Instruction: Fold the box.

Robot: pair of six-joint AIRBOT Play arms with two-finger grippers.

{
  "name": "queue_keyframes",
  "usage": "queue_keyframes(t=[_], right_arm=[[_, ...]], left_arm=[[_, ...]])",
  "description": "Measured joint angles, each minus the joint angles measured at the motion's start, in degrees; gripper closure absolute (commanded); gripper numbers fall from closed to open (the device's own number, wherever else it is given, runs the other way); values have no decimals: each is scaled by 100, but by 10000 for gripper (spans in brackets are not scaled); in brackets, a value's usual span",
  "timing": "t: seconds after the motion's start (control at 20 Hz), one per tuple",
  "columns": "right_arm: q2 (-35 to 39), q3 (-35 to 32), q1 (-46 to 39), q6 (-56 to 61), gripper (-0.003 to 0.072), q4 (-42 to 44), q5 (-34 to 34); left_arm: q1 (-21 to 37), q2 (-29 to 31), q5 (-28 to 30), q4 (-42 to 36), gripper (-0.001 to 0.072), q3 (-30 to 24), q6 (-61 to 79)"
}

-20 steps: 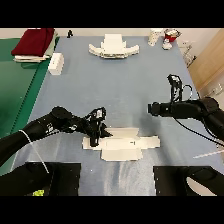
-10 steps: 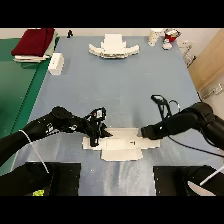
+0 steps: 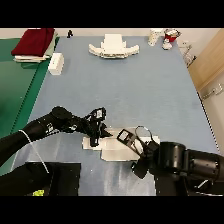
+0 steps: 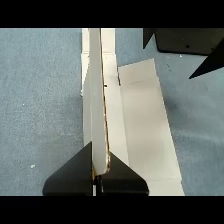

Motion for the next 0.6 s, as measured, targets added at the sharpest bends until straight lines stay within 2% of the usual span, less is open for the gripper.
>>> queue_keyframes(t=[0.25, 0.6], right_arm=[[-551, -144, 267, -293, -22, -824, 472], [-647, -166, 321, -247, -31, -1788, 649]], left_arm=[[-2, 0, 0, 0, 696, 0, 0], [-2, 0, 2, 2, 696, 0, 0]])
